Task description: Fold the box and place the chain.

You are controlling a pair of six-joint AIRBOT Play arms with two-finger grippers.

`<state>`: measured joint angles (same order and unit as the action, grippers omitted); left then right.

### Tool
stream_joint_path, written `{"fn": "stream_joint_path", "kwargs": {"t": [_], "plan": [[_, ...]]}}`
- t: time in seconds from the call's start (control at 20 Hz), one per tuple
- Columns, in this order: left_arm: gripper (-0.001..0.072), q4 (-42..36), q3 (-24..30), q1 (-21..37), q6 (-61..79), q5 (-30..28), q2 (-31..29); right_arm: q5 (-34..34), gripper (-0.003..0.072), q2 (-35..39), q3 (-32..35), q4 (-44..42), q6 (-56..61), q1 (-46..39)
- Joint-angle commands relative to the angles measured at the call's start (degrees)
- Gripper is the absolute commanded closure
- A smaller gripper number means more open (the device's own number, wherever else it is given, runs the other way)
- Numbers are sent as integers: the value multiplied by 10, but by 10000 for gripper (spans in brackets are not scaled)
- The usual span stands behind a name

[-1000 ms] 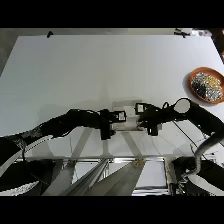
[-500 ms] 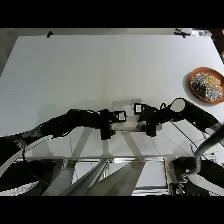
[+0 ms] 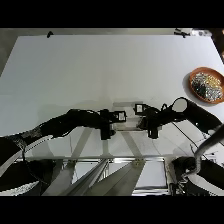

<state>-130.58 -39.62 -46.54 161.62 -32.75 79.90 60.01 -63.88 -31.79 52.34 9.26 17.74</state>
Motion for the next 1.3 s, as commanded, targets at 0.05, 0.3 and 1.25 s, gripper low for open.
{"fn": "stream_joint_path", "kwargs": {"t": [0.05,0.3,1.25], "plan": [[455,0,0,0,0,0,0,81,671,100,-4,42,119,0],[455,0,0,0,0,0,0,146,671,233,-4,126,427,0],[455,0,0,0,0,0,0,130,676,129,5,72,532,-405]]}}
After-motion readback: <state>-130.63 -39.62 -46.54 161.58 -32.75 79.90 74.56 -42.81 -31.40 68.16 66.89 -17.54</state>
